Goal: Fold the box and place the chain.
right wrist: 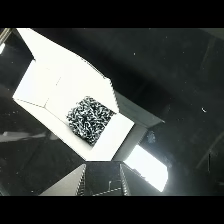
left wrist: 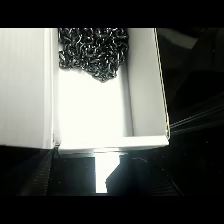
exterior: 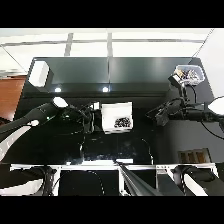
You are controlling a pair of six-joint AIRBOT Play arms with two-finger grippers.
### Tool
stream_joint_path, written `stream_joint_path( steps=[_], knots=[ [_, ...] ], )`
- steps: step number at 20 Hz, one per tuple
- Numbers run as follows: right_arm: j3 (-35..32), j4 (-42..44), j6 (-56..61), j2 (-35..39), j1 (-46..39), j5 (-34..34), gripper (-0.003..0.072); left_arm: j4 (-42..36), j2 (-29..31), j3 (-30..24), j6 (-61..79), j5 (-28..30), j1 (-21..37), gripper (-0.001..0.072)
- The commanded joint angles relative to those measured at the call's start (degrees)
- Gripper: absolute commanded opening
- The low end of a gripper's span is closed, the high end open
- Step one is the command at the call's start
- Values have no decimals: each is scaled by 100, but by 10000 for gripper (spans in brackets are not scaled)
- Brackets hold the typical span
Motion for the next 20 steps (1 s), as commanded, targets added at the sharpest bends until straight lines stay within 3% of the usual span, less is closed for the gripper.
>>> stream_joint_path(
  steps=[1, 8, 10, 14, 20],
  knots=[
    [2, 0, 0, 2, 0, 0, 273, 61, -2, 4, -201, -13, -4, 717],
    [2, 0, 0, 2, 0, 0, 273, 98, 0, -2, -332, -144, -4, 717],
    [2, -2, 0, 0, 0, 0, 273, -216, 0, -2, -332, -131, -33, 717],
    [2, -2, 0, 2, 0, -42, 273, -396, 0, 0, -330, 339, -310, 717],
    [2, -2, 0, 0, 0, -42, 273, -396, -2, 0, -328, 575, -372, 717]
  ],
)
